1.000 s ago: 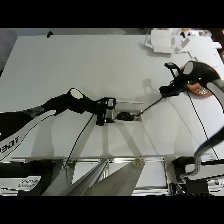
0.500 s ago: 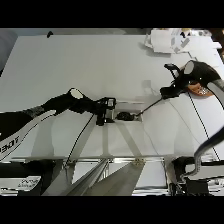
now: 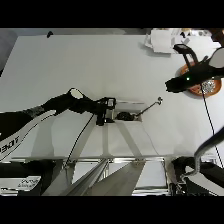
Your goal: Fold the box and place the chain.
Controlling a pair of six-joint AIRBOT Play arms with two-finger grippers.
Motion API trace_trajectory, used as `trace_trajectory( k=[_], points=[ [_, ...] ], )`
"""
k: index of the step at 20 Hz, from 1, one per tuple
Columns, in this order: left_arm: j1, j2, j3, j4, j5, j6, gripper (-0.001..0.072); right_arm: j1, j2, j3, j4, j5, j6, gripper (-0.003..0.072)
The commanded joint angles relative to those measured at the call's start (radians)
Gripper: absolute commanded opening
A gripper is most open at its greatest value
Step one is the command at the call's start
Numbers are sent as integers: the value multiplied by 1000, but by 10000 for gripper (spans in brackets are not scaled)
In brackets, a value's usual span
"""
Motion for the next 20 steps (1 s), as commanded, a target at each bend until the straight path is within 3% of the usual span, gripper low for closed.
trace_trajectory(
  k=[1, 4, 7, 9, 11, 13, 20],
  points=[
    [0, 1, 0, 0, 0, 0, 252, 68, 185, 1, 93, 35, -19, 15],
    [0, 1, 0, 0, 0, 0, 252, 85, 230, -1, 60, -24, -18, 15],
    [0, 1, 0, 0, 0, 0, 252, 79, 185, -47, -79, -121, -7, 23],
    [0, 1, 0, 0, 0, 0, 252, 50, 117, -106, -175, -205, 17, 200],
    [0, 1, 0, 0, 0, 0, 252, 1, 25, -161, -214, -270, 23, 218],
    [0, 1, 0, 0, 0, 0, 252, -41, -71, -200, -212, -312, 24, 316],
    [0, 1, 0, 0, 0, 0, 252, -47, -312, -214, -188, -394, 23, 316]
  ],
)
